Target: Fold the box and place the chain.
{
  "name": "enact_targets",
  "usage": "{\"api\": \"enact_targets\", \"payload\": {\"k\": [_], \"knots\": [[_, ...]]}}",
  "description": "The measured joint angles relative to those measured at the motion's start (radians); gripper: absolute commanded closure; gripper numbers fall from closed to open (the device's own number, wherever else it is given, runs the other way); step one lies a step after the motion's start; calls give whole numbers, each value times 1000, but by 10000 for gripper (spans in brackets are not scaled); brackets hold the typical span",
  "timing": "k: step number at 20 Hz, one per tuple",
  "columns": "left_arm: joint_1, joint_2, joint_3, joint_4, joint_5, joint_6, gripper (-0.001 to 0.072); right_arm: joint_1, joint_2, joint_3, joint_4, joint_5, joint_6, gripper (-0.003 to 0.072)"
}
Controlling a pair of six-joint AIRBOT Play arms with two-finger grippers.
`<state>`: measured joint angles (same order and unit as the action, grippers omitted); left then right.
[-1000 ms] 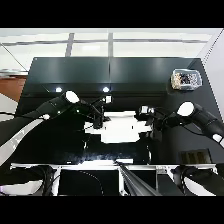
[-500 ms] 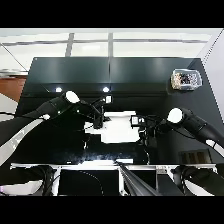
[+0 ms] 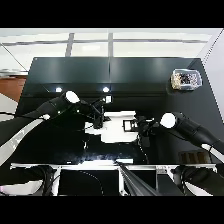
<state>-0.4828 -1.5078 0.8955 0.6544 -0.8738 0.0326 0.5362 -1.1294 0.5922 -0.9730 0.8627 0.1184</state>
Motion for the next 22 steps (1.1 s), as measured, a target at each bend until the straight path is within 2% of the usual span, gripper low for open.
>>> {"api": "enact_targets", "payload": {"k": [7,14,22], "knots": [[0,0,0,0,2,-2,684,6,6,3,-2,-80,51,-16],[-2,0,0,0,2,-3,684,-82,77,18,-26,-87,163,-16],[-2,0,0,0,0,-3,685,-108,92,18,32,-139,116,-16]]}}
